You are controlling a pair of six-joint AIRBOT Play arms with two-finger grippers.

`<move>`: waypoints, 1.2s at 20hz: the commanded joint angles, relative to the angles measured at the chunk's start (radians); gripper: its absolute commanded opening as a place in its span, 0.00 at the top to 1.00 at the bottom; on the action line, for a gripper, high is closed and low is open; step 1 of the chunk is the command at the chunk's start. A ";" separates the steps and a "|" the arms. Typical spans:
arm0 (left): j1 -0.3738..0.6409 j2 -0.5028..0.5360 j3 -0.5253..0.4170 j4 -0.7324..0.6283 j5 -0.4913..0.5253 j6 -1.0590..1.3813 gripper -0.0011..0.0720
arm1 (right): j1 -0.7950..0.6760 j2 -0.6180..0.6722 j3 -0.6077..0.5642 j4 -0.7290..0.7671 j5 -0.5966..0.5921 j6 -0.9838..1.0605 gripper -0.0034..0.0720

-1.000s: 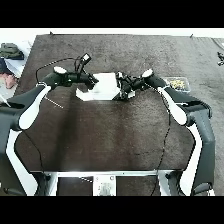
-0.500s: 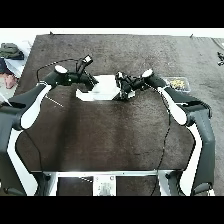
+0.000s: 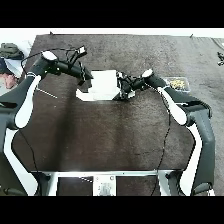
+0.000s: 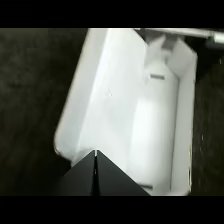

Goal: Fold the box and place the chain.

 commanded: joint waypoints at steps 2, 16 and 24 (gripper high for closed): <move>0.007 0.002 -0.013 0.188 -0.098 -0.005 0.42 | 0.001 0.000 0.001 0.001 0.000 0.001 0.59; -0.058 -0.031 -0.056 0.278 -0.046 0.097 0.01 | 0.001 0.000 0.001 0.000 0.001 0.001 0.59; -0.089 -0.031 -0.083 0.264 0.006 0.068 0.02 | 0.001 0.000 0.001 0.000 0.001 0.001 0.59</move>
